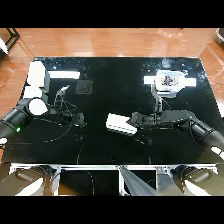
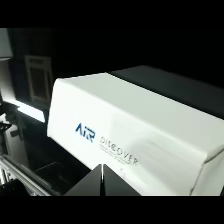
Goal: Fold the box and place the chain.
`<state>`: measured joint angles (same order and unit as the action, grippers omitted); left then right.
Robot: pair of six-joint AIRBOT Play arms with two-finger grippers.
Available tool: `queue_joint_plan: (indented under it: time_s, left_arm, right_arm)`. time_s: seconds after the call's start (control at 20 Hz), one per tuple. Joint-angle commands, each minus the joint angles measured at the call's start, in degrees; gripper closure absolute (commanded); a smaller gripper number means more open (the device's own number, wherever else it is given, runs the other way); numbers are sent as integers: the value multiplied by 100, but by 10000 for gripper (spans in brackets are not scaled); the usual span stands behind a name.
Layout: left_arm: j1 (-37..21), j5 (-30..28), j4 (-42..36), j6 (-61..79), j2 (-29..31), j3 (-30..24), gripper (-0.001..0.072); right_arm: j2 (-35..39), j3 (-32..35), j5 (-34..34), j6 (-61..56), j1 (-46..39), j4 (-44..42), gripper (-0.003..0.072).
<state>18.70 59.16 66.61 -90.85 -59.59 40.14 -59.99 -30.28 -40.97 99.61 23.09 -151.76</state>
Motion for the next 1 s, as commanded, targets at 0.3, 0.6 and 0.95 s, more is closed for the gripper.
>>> queue_joint_plan:
  time_s: [0.3, 0.6, 0.95]
  left_arm:
    - [0, -4, -2, 4, -4, -2, 78]
    - [0, -7, -2, 2, -4, -2, 77]
    - [0, 28, 0, 238, -9, 168, 78]
  right_arm:
    - [-409, 42, -24, -221, 24, 387, 651]
    - [-509, 39, -94, -210, 24, 358, 651]
    - [356, -315, -1161, 166, -76, 199, 652]
